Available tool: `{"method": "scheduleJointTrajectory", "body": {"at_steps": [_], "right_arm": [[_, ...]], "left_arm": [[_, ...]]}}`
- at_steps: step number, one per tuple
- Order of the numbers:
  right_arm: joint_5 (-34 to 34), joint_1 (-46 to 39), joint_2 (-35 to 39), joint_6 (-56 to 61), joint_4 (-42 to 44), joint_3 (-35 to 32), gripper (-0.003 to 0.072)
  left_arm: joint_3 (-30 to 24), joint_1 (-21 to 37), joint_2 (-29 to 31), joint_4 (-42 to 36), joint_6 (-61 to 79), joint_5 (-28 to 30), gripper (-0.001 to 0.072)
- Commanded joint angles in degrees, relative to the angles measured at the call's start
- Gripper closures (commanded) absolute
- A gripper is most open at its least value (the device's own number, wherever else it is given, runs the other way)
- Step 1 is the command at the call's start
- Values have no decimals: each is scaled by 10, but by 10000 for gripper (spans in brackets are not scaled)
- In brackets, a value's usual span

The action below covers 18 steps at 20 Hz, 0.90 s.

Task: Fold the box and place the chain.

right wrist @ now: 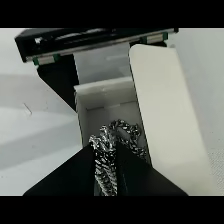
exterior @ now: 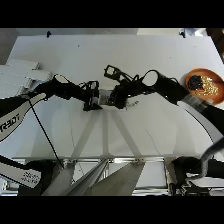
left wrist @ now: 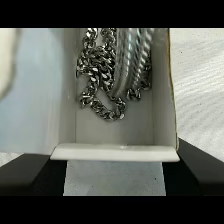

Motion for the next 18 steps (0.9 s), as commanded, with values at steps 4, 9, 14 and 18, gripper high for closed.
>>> {"method": "scheduleJointTrajectory", "body": {"at_steps": [4,9,14,18], "right_arm": [[-13,13,24,21,-24,1,349],[56,-13,118,42,-94,0,350],[159,-136,134,24,-120,-8,349],[139,-187,116,-40,-119,-39,342]], "left_arm": [[0,0,0,0,0,0,430],[0,0,0,0,0,0,430],[0,0,0,0,0,0,430],[0,0,0,0,0,0,430]]}}
